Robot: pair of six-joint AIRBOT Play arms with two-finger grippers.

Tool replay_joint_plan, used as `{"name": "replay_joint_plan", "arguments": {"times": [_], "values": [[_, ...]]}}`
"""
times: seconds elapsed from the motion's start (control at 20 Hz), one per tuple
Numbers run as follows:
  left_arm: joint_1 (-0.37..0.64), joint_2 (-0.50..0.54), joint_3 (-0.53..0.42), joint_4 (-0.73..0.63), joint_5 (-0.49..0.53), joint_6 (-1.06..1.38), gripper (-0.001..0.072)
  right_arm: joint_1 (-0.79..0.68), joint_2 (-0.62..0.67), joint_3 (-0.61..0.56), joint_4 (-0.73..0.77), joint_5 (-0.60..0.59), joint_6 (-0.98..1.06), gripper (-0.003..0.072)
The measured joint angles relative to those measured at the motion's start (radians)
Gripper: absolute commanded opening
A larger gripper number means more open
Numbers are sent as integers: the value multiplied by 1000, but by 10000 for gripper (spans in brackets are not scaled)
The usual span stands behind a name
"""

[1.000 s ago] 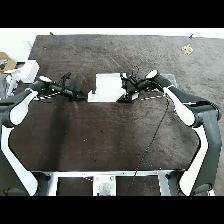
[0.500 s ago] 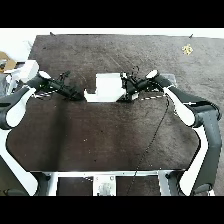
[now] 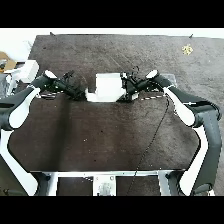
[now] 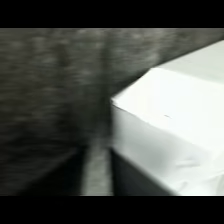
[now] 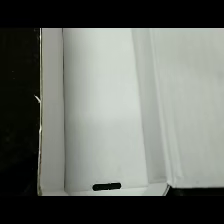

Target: Fold the box and place the chain.

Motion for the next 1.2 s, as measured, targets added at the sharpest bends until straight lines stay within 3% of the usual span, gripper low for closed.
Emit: {"name": "replay_joint_plan", "arguments": {"times": [0.55,0.65,1.2], "values": [[-4,7,28,-118,-32,40,243,0,0,0,0,0,0,507],[-4,7,39,-126,-45,40,351,0,0,0,0,0,0,507],[-24,7,53,-146,-80,34,339,0,0,0,0,0,0,507]]}}
